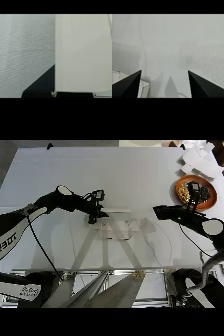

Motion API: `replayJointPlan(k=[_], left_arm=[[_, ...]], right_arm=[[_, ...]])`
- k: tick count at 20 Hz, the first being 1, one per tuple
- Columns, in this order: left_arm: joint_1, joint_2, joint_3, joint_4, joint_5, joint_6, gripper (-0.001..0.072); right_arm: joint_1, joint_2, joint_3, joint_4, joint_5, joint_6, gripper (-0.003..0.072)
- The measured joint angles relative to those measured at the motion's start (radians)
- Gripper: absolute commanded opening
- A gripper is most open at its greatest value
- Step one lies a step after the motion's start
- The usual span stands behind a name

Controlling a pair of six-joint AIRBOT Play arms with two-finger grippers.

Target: Fold the box and place the chain.

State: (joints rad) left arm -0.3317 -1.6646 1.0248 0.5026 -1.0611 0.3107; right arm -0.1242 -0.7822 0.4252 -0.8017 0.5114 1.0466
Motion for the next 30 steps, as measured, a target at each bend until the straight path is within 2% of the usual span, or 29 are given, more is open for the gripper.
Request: replayJointPlan(k=[3,7,12,16,19,23,26,30], left_arm=[[0.0,0.0,0.0,0.001,0.001,0.0,0.0012],[0.0,0.0,0.0,0.001,0.002,0.0,0.0012],[0.0,0.0,0.0,0.001,0.002,0.0,0.0013],[0.0,0.0,0.0,0.001,0.002,0.0,0.0013],[0.0,0.0,0.0,0.001,0.002,0.0,0.0013],[0.0,0.0,0.0,0.001,0.002,0.0,0.0013],[0.0,0.0,0.0,0.001,0.002,0.0,0.0013],[0.0,0.0,0.0,0.001,0.002,0.0,0.0013]], right_arm=[[0.0,0.0,0.015,0.0,0.036,-0.025,0.0646],[0.0,0.0,0.087,0.003,0.225,-0.187,0.0674],[0.0,0.0,0.14,0.042,0.499,-0.564,0.0684],[0.0,0.0,0.151,0.054,0.602,-0.91,0.0686],[0.026,0.0,0.153,0.043,0.621,-1.089,0.0686],[0.171,-0.005,0.153,-0.066,0.602,-1.19,0.0686],[0.265,-0.021,0.134,-0.095,0.521,-1.216,0.0686],[0.297,-0.045,0.014,0.01,0.34,-1.261,0.0686]])
